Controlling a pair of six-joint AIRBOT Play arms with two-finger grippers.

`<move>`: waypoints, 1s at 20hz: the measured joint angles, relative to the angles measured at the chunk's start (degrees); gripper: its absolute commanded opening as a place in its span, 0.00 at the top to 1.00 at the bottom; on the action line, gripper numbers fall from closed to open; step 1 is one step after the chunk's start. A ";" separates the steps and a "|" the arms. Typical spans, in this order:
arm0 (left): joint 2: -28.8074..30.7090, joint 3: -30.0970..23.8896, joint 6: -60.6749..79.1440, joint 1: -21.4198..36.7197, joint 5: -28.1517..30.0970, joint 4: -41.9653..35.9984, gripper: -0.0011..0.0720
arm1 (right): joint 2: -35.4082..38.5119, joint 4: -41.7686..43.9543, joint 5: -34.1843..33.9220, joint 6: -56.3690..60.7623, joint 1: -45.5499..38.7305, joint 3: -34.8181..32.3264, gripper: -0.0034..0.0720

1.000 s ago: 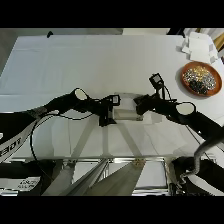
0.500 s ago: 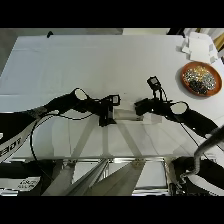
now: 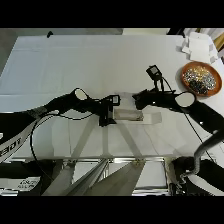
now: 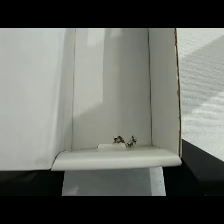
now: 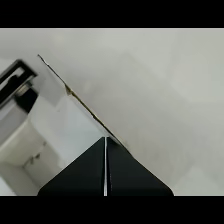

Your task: Fold the box and place the chain.

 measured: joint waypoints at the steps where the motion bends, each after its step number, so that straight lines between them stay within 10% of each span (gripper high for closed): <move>1: 0.00 0.00 0.00 0.00 0.00 0.00 0.61 | 1.27 -3.32 2.99 0.00 -0.57 0.42 0.94; 5: 0.00 0.00 -0.02 0.00 -0.09 0.00 0.61 | 4.87 -21.51 18.12 -0.52 -3.87 1.22 0.94; 8: 0.00 0.00 -0.02 0.00 -0.20 -0.02 0.61 | 5.81 -28.92 22.08 -3.45 -5.35 0.33 0.59; 20: 0.00 0.02 -0.02 0.00 -0.35 -0.02 0.61 | 5.14 -19.47 8.24 -38.58 -3.80 -11.30 0.81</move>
